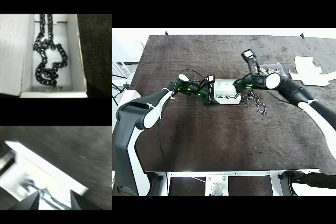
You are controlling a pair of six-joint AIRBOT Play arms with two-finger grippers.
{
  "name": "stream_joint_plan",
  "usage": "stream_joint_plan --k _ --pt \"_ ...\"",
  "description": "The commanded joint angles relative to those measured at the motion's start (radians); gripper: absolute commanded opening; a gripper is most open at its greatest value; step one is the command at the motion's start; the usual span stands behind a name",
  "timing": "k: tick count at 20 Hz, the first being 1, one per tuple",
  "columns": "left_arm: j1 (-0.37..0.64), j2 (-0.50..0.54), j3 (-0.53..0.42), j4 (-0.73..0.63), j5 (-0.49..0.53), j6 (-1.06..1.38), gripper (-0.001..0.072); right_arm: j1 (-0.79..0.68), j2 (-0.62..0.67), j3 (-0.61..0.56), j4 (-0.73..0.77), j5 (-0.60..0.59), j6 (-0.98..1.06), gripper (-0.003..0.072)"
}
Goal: Fold the box and place the chain.
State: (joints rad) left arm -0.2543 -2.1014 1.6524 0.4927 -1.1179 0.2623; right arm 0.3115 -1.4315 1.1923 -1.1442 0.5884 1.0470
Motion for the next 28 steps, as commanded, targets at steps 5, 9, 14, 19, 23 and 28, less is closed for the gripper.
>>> stream_joint_plan --k 5,9,14,19,23,28 --pt "0.0 0.0 0.0 0.0 0.0 0.0 0.0389 -0.266 -0.068 0.001 0.316 0.288 -0.794 0.0478" --pt "0.0 0.0 0.0 0.0 0.0 0.0 0.0388 -0.28 -0.212 0.067 0.359 0.395 -0.995 0.0516" --pt "0.0 0.0 0.0 0.0 0.0 0.0 0.0388 -0.276 -0.349 0.18 0.358 0.496 -1.061 0.0534" --pt "0.0 0.0 0.0 0.0 0.0 0.0 0.0388 -0.26 -0.417 0.237 0.334 0.524 -1.101 0.0534" --pt "0.0 0.0 0.0 0.0 0.0 0.0 0.0388 -0.245 -0.448 0.259 0.332 0.523 -1.112 0.0534" --pt "0.0 0.0 0.0 0.0 0.0 0.0 0.0388 -0.231 -0.474 0.263 0.31 0.502 -1.107 0.0462"
